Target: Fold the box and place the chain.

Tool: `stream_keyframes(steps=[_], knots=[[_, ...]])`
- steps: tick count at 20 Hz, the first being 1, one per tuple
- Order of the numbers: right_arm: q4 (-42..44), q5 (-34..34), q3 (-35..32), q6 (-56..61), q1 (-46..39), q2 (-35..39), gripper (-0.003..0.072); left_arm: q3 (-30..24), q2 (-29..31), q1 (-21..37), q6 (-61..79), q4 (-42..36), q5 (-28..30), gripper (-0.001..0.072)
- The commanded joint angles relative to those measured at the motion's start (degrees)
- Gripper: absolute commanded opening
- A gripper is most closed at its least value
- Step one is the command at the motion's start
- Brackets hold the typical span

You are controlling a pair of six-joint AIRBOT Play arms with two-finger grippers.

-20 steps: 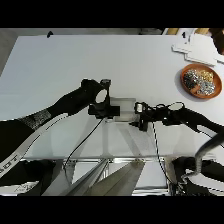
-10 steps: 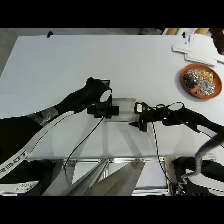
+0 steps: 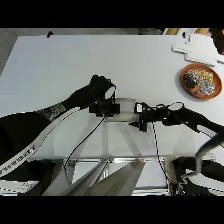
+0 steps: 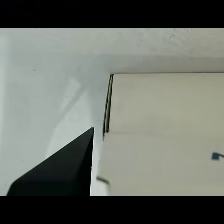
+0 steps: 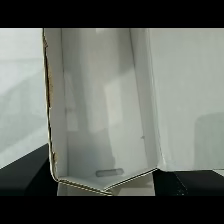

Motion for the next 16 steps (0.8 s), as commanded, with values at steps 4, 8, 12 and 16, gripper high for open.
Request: stream_keyframes(steps=[4, 8, 12, 16], knots=[[0.0, 0.0, 0.0, 0.0, 0.0, 0.0, 0.0298, -2.3, 2.1, 0.4, 4.1, -0.3, 1.6, 0.0270], [0.0, 0.0, 0.0, 0.0, 0.0, 0.0, 0.0298, -6.4, 2.6, 0.4, 7.1, -1.2, 4.1, 0.0270], [0.0, 0.0, 0.0, 0.0, 0.0, 0.0, 0.0298, -6.5, 2.6, 0.5, 11.7, -2.5, 6.5, 0.0270], [0.0, 0.0, 0.0, 0.0, 0.0, 0.0, 0.0298, -6.5, 2.6, 0.5, 10.6, -2.3, 6.4, 0.0212]])
